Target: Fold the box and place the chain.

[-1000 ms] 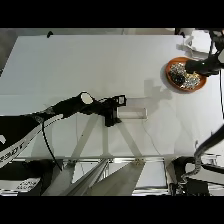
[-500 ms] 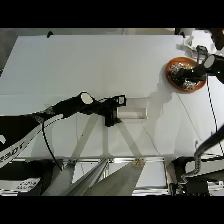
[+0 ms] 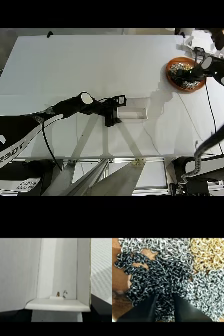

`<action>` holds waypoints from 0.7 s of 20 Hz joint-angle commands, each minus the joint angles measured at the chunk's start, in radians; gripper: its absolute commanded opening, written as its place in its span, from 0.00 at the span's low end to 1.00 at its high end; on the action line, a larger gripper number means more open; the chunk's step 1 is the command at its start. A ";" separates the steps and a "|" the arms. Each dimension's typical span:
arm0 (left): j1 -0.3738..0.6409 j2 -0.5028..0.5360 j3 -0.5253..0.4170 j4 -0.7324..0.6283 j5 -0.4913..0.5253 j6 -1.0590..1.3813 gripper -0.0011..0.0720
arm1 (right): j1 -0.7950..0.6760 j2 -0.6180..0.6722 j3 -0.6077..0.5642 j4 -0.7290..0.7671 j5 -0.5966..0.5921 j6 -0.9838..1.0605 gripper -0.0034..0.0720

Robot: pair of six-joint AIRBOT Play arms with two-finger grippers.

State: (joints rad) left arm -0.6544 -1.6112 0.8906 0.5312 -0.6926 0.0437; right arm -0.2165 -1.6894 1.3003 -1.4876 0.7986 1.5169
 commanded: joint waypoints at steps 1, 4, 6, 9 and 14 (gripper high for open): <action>0.000 0.000 0.001 0.000 0.000 0.000 0.14 | 0.000 -0.002 0.000 -0.001 0.011 0.000 0.29; 0.000 0.000 0.001 0.000 0.000 0.000 0.14 | 0.000 -0.002 0.005 -0.001 0.050 0.000 0.06; 0.000 0.000 0.001 0.000 0.000 0.000 0.14 | 0.000 0.005 0.016 -0.001 0.065 -0.001 0.06; 0.000 0.000 0.001 0.000 0.000 0.000 0.14 | 0.000 0.058 0.042 0.000 0.091 -0.008 0.06; 0.000 0.000 0.001 0.000 0.000 0.000 0.14 | 0.000 0.262 0.043 0.004 0.265 -0.092 0.06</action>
State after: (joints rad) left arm -0.6544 -1.6112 0.8906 0.5312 -0.6926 0.0437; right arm -0.2165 -1.5276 1.3392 -1.4872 0.9421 1.4754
